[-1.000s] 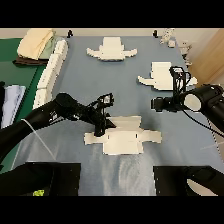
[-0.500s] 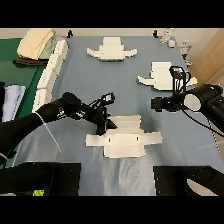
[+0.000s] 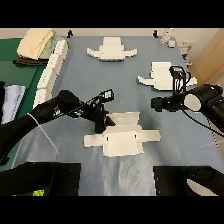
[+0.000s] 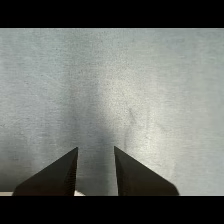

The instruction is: Fold the box.

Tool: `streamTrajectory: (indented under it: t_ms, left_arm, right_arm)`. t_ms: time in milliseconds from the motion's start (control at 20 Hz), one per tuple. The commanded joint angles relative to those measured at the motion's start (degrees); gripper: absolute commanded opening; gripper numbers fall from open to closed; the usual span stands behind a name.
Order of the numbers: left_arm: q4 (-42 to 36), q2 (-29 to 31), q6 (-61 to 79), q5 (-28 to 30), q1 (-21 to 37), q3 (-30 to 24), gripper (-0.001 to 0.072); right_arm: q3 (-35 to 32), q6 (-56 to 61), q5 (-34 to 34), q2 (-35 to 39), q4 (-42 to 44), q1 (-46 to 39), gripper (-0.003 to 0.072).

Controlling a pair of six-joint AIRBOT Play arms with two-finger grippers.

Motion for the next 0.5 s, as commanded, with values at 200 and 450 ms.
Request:
streamTrajectory:
  t_ms: [200,450]
  left_arm:
    - [0.48,2.38,4.44,9.86,-6.08,-2.4,0.0014]
    - [-0.22,2.38,4.7,14.49,-7.98,-5.44,0.0014]
  right_arm:
    - [0.07,0.02,-0.04,-0.02,0.04,0.02,0.0336]
    - [0.07,0.0,-0.02,-0.02,0.02,0.02,0.027]
